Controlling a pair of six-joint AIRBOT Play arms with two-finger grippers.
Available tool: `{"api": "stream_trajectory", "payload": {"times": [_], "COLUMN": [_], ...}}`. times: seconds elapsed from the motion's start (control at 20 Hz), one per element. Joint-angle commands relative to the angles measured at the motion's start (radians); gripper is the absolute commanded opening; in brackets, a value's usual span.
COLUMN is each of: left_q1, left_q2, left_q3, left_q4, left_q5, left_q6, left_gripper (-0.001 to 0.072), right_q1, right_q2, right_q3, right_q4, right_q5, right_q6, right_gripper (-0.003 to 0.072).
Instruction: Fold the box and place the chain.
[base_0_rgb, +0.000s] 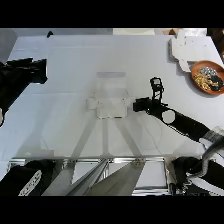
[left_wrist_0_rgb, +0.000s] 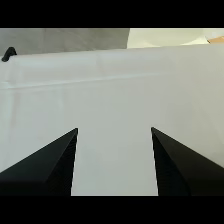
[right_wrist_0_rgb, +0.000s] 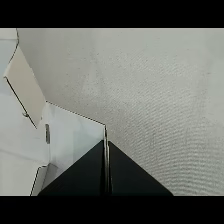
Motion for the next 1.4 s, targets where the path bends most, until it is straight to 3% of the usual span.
{"api": "stream_trajectory", "payload": {"times": [0.0,1.05,1.35], "left_q1": [0.000,0.000,-0.002], "left_q2": [0.001,0.001,-0.028], "left_q3": [0.001,0.001,0.002], "left_q4": [0.000,-0.045,-0.008], "left_q5": [0.000,-0.015,-0.195], "left_q6": [0.000,-0.004,0.108], "left_gripper": [0.0497,0.0496,0.0498], "right_q1": [0.003,0.003,0.003], "right_q2": [0.002,0.005,0.005], "right_q3": [0.000,0.000,0.000], "right_q4": [0.000,0.000,0.001], "right_q5": [-0.003,-0.003,-0.003], "right_q6": [0.000,0.000,0.000], "right_gripper": [0.0008,0.0010,0.0011]}}
